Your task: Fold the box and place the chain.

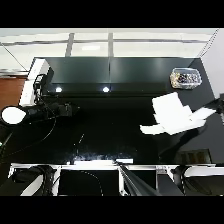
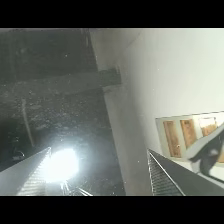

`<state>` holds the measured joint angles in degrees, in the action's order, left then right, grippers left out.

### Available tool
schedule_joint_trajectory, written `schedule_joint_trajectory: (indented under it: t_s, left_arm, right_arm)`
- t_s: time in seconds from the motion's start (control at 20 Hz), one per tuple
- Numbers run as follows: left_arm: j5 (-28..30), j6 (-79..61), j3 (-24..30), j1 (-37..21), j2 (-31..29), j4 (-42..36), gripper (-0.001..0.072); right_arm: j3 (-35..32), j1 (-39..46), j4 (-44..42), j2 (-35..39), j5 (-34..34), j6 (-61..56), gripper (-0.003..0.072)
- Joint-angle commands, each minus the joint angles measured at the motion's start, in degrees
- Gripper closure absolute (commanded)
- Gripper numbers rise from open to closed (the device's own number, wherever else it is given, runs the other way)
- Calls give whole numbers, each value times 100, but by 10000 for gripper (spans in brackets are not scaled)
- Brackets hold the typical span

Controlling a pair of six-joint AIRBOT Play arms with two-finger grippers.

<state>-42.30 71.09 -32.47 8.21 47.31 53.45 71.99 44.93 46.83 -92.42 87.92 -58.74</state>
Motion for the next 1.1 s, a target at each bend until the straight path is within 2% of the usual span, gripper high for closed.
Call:
schedule_joint_trajectory:
  t_s: [0.0,0.3,0.5,0.65,0.85,0.9,1.05]
  left_arm:
    - [35,-2,2,4,4,2,2]
    - [-35,2,2,4,4,-24,2]
    - [-17,2,2,4,31,-201,2]
    - [-28,0,2,9,188,-656,2]
    - [-315,0,2,155,501,-815,3]
    - [-442,2,2,190,603,-820,2]
    - [-662,142,2,214,986,-920,2]
  right_arm:
    - [-986,-1088,-575,929,-1038,-450,678]
    - [-3152,-3045,-1534,2981,-3786,-1023,678]
    - [-4367,-4339,-2159,3993,-4675,-981,677]
    - [-4677,-5405,-2179,4164,-5263,-734,677]
    - [-4701,-6889,-2173,4280,-6843,-96,677]
    - [-4701,-7093,-2173,4288,-7060,-98,677]
    - [-4701,-7230,-2133,4325,-6992,-74,677]
